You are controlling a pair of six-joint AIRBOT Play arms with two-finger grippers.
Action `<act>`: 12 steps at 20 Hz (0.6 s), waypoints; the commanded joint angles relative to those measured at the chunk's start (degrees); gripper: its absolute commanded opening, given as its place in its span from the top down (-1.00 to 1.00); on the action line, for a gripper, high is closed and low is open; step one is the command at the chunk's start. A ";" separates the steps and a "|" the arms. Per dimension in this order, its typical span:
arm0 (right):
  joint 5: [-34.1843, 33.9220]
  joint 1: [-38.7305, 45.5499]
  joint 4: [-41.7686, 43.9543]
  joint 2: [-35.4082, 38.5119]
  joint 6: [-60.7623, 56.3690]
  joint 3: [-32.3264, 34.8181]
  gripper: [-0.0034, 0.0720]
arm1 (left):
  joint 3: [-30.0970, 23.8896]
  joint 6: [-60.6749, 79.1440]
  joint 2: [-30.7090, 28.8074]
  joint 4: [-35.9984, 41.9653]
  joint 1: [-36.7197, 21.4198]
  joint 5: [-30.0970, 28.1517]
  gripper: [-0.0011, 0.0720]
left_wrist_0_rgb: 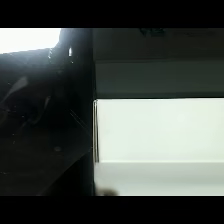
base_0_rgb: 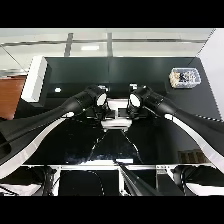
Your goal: Fold the box and place the chain.
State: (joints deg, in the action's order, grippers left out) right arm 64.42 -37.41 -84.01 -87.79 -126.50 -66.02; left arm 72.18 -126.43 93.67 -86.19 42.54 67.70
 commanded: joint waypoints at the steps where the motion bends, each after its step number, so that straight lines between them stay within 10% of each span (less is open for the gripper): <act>1: 0.37 -0.22 0.07 -0.15 -0.81 -0.28 0.86 | 0.04 0.17 0.02 -0.15 -0.07 0.00 0.89; 3: 0.31 -0.22 0.22 -0.15 -0.81 -0.28 0.86 | 0.04 0.17 0.04 -0.15 -0.07 -0.11 0.89; 6: -0.37 -0.20 1.22 -0.15 -0.76 -0.28 0.33 | 0.04 0.17 0.04 -0.15 -0.07 -0.17 0.89; 10: -0.55 -0.22 1.46 -1.07 -0.79 -0.28 0.36 | 0.04 0.17 0.04 -0.15 -0.07 -0.13 0.89; 12: -0.55 -0.22 1.46 -1.11 -0.79 -0.28 0.84 | 0.04 0.17 0.04 -0.13 -0.07 -0.15 0.89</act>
State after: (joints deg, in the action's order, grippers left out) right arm 64.14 -37.56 -82.98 -88.64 -127.57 -66.26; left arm 72.18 -126.34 93.69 -86.30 42.54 67.61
